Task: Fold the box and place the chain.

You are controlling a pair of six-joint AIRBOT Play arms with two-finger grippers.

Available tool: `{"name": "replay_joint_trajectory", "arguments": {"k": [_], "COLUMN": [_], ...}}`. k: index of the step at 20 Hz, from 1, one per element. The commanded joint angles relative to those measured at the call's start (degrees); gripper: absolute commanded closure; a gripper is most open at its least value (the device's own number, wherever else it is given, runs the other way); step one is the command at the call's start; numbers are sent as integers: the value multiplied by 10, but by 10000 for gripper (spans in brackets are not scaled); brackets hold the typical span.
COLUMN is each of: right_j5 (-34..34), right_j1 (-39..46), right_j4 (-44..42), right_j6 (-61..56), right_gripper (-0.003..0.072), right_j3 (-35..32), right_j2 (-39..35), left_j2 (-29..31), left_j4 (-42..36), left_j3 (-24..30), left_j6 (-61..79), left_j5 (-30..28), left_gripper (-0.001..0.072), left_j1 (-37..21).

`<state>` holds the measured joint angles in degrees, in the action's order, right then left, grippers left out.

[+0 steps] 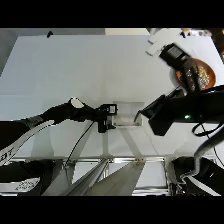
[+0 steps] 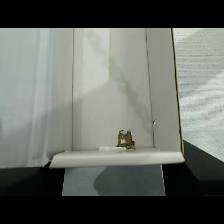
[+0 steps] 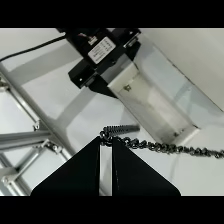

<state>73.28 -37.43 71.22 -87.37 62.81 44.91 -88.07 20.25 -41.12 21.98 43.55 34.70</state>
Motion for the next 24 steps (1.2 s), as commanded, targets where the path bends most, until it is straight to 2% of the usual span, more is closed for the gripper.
{"name": "replay_joint_trajectory", "arguments": {"k": [1,4,7,10,16,17,18,19,21,24], "right_j5": [-115,-185,-195,-274,-327,-337,-339,-336,-319,-247], "right_j1": [-52,-52,-52,-59,-81,-81,-81,-81,-81,-76], "right_j4": [35,39,34,33,34,33,29,28,25,50], "right_j6": [-51,-87,-86,-86,-86,-87,-87,-87,-87,-58], "right_gripper": [669,669,668,668,663,593,488,457,456,456], "right_j3": [-68,-125,-175,-222,-246,-246,-246,-245,-241,-195], "right_j2": [0,0,11,24,93,101,102,99,81,26], "left_j2": [0,0,0,0,0,0,0,0,0,0], "left_j4": [0,0,0,0,0,0,0,0,0,0], "left_j3": [0,0,0,0,0,0,0,0,0,0], "left_j6": [0,0,0,0,0,0,0,0,0,0], "left_j5": [0,0,0,0,0,0,0,0,0,0], "left_gripper": [700,700,700,700,700,700,700,700,700,700], "left_j1": [0,0,0,0,0,0,0,0,0,0]}}
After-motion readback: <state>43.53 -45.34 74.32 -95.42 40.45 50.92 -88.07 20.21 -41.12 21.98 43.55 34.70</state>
